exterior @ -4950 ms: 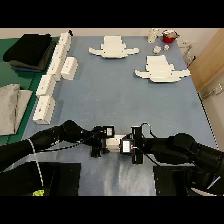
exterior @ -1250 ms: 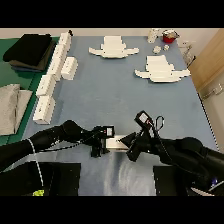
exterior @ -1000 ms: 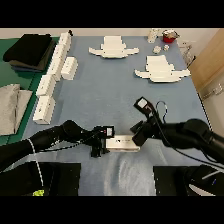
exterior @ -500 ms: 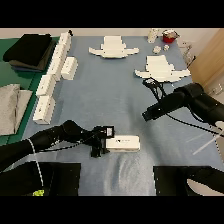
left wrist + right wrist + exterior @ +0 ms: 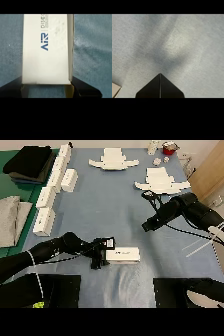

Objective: Fold the box.

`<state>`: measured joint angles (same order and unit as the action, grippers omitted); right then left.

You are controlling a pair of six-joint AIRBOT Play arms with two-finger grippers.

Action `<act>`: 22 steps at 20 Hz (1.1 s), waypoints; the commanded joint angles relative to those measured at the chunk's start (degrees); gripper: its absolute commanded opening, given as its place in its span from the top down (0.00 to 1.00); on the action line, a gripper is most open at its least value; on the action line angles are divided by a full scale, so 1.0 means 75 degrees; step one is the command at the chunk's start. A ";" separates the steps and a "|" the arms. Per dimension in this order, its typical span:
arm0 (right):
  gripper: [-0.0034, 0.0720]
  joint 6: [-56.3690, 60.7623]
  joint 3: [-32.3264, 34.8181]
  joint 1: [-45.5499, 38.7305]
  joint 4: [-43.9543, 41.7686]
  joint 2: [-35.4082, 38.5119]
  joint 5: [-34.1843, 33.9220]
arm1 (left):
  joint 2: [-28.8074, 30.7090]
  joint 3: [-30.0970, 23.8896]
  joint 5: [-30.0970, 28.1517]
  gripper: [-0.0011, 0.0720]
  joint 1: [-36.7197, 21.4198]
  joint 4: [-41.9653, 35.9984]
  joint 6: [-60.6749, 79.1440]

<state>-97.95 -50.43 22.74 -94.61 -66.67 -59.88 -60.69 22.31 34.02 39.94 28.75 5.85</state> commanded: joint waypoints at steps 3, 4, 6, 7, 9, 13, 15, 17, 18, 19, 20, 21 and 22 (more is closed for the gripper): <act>0.95 -0.0003 -0.0012 -0.0003 0.0012 -0.0020 0.0000 | 0.0723 0.0233 -0.0079 0.36 -0.0428 0.0169 -0.1839; 0.95 -0.0003 -0.0012 -0.0003 0.0012 -0.0023 0.0000 | 0.0965 0.0262 -0.0082 0.36 -0.0635 0.0475 -0.2314; 0.95 -0.0003 -0.0012 -0.0003 0.0012 -0.0023 -0.0003 | 0.1428 0.0356 -0.0166 0.36 -0.1201 0.1571 -0.3940; 0.95 -0.0003 -0.0012 -0.0003 0.0012 -0.0020 -0.0003 | 0.1600 0.0434 -0.0233 0.36 -0.1606 0.2436 -0.5170; 0.95 -0.0003 -0.0012 -0.0003 0.0012 -0.0023 -0.0003 | 0.1705 0.0650 -0.0323 0.36 -0.2556 0.4115 -0.7469; 0.95 -0.0003 -0.0012 -0.0003 0.0012 -0.0023 -0.0006 | 0.1361 0.1110 -0.0670 0.36 -0.4386 0.4966 -0.8944; 0.95 -0.0003 -0.0012 -0.0003 0.0012 -0.0023 -0.0020 | 0.0833 0.1489 -0.0740 0.36 -0.4945 0.4966 -0.8967; 0.95 -0.0003 -0.0012 -0.0003 0.0012 -0.0023 -0.0020 | 0.0099 0.1990 -0.0737 0.36 -0.5301 0.4969 -0.8970; 0.95 -0.0003 -0.0012 -0.0003 0.0012 -0.0023 -0.0020 | -0.0280 0.2259 -0.0737 0.36 -0.5406 0.4969 -0.8970; 0.95 -0.0003 -0.0012 -0.0003 0.0012 -0.0023 -0.0020 | -0.0708 0.2573 -0.0740 0.36 -0.5485 0.4969 -0.8967; 0.95 -0.0003 -0.0012 -0.0003 0.0012 -0.0023 -0.0020 | -0.1122 0.2897 -0.0746 0.36 -0.5534 0.4972 -0.8961; 0.95 -0.0003 -0.0012 -0.0003 0.0012 -0.0023 -0.0020 | -0.1475 0.3200 -0.0737 0.36 -0.5552 0.4972 -0.8961; 0.95 -0.0003 -0.0012 -0.0003 0.0012 -0.0023 -0.0020 | -0.1798 0.3500 -0.0702 0.36 -0.5566 0.4972 -0.8964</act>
